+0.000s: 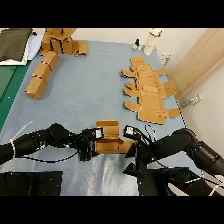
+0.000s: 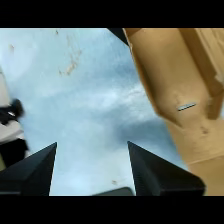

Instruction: Fold the box.

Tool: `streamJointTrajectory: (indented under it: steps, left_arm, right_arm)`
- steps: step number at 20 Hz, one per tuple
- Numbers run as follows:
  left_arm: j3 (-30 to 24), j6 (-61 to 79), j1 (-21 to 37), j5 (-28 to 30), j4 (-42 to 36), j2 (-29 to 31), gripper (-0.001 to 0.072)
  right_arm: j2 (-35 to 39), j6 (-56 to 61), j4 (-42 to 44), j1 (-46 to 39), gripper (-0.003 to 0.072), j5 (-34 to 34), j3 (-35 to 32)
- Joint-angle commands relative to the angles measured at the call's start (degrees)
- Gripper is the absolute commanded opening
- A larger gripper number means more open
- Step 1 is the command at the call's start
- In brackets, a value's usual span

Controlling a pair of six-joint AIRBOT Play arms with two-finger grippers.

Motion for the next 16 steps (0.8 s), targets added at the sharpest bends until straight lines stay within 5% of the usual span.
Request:
streamJointTrajectory:
  steps: [1,10,14,15,16]
  left_arm:
    - [0.04,0.0,0.0,0.04,0.02,-0.02,0.052]
    - [0.04,0.0,0.0,0.04,0.02,-0.02,0.0519]
    - [0.04,0.0,0.0,0.04,0.02,-0.02,0.0519]
    - [0.04,0.0,0.0,0.04,0.02,-0.02,0.052]
    - [0.04,0.0,0.0,0.04,0.02,-0.02,0.052]
  right_arm:
    - [0.61,16.68,5.05,0.04,0.0704,-0.66,0.02]
    - [0.55,40.7,4.63,0.04,0.0704,4.87,0.02]
    - [0.55,44.26,5.01,0.04,0.0704,13.66,0.04]
    - [0.55,45.46,4.96,0.04,0.0671,15.69,0.02]
    - [0.55,46.77,5.01,0.04,0.0544,17.33,0.04]
